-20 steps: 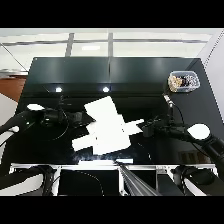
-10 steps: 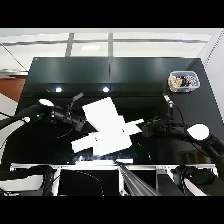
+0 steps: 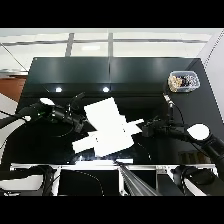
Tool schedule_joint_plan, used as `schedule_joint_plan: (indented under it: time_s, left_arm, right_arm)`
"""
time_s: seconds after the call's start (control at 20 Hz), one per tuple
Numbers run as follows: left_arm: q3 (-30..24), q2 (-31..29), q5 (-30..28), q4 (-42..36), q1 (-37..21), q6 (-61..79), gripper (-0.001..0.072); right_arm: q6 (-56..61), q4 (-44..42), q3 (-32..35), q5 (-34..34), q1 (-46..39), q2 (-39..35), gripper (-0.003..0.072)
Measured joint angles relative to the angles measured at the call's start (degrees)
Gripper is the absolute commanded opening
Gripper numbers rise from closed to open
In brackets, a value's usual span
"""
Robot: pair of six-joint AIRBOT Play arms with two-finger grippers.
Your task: Fold the box and place the chain.
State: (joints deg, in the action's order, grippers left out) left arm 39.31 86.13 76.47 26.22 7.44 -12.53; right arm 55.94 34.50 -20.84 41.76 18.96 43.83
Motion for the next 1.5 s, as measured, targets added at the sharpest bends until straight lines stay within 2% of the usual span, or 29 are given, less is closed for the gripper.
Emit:
schedule_joint_plan:
  time_s: [0.05, 0.3, 0.35, 0.4, 0.6, 0.75, 0.9, 1.05, 1.25, 1.5]
  left_arm:
    - [0.02, 0.00, -0.31, 0.11, 0.00, 0.11, 0.0038]
    - [0.17, 0.02, -0.96, 0.48, 0.04, 0.35, 0.0029]
    - [0.46, -0.09, -0.90, 0.76, 0.07, 0.35, 0.0028]
    - [0.74, -0.31, -1.11, 1.14, 0.13, 0.35, 0.0028]
    - [2.29, -3.15, -1.40, 2.10, 1.31, 1.33, 0.0026]
    - [2.71, -8.13, -4.09, 3.41, 4.42, 3.58, 0.0027]
    - [1.01, -15.17, -13.29, 6.12, 10.62, 9.11, 0.0032]
    - [-0.74, -18.14, -23.69, 10.45, 15.26, 14.71, 0.0031]
    - [-1.57, -17.11, -28.52, 11.76, 17.68, 18.40, 0.0032]
    - [-1.86, -13.84, -28.28, 11.74, 18.49, 22.71, 0.0031]
  right_arm:
    - [0.00, 0.02, 0.00, 0.00, 0.00, 0.00, 0.0033]
    - [0.00, 0.07, 0.00, 0.02, 0.00, 0.00, 0.0038]
    - [0.13, 0.46, 0.00, 0.02, 0.00, 0.00, 0.0344]
    - [0.37, 1.31, 0.00, 0.07, -0.13, -0.02, 0.0715]
    - [3.72, 9.60, -2.54, 2.75, -4.15, -0.07, 0.0700]
    - [4.46, 19.28, -7.23, 6.75, -9.46, -0.07, 0.0700]
    - [3.13, 30.32, -10.49, 7.80, -12.83, -0.07, 0.0700]
    - [2.54, 38.99, -11.82, 4.55, -14.12, -0.04, 0.0700]
    - [-1.42, 39.52, -12.13, 1.73, -12.92, 0.00, 0.0700]
    - [-14.29, 35.95, -10.38, 3.37, -7.74, 0.00, 0.0700]
